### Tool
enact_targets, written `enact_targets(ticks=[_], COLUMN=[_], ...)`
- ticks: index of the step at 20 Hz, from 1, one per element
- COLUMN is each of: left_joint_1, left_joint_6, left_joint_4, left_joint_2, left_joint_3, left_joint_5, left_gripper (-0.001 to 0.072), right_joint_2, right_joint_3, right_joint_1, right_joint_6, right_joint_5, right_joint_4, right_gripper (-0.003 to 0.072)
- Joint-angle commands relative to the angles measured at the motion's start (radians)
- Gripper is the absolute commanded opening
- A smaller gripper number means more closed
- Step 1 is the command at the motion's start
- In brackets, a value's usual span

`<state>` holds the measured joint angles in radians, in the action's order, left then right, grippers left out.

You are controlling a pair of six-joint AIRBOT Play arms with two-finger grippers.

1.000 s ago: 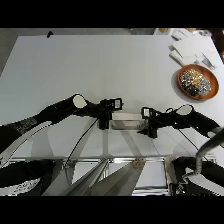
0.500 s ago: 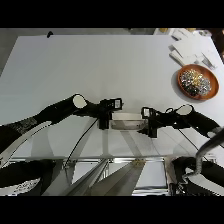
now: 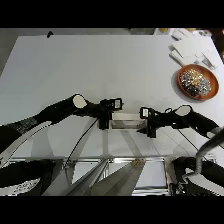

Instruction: Fold the box and place the chain.

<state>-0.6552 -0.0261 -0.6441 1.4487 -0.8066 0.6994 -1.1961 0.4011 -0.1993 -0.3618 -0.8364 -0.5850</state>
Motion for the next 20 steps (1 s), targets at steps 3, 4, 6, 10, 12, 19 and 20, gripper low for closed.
enact_targets(ticks=[3, 4, 6, 10, 12, 19, 20], left_joint_1=[0.000, 0.000, 0.000, 0.000, 0.000, 0.000, 0.000], left_joint_6=[0.000, 0.000, 0.000, 0.000, 0.000, 0.000, 0.000], left_joint_4=[0.000, 0.000, 0.000, 0.000, 0.000, 0.000, 0.000], left_joint_2=[0.000, 0.000, 0.000, 0.000, 0.000, 0.000, 0.000], left_joint_3=[0.000, 0.000, -0.001, -0.001, -0.001, 0.000, -0.001], left_joint_5=[0.000, 0.000, 0.000, 0.000, 0.000, 0.000, 0.000], left_gripper=[0.0012, 0.0012, 0.0012, 0.0012, 0.0012, 0.0012, 0.0012], right_joint_2=[-0.001, -0.001, -0.001, -0.001, -0.001, -0.001, -0.001], right_joint_3=[0.000, 0.000, 0.000, 0.000, 0.000, 0.000, 0.000], right_joint_1=[0.000, 0.000, 0.000, 0.000, 0.000, 0.000, 0.000], right_joint_6=[0.013, 0.012, 0.013, 0.013, 0.013, 0.013, 0.013], right_joint_5=[0.012, 0.016, 0.015, 0.016, 0.013, 0.013, 0.013], right_joint_4=[-0.021, -0.030, -0.058, -0.065, -0.065, -0.065, -0.065], right_gripper=[0.0399, 0.0395, 0.0391, 0.0398, 0.0400, 0.0400, 0.0400])
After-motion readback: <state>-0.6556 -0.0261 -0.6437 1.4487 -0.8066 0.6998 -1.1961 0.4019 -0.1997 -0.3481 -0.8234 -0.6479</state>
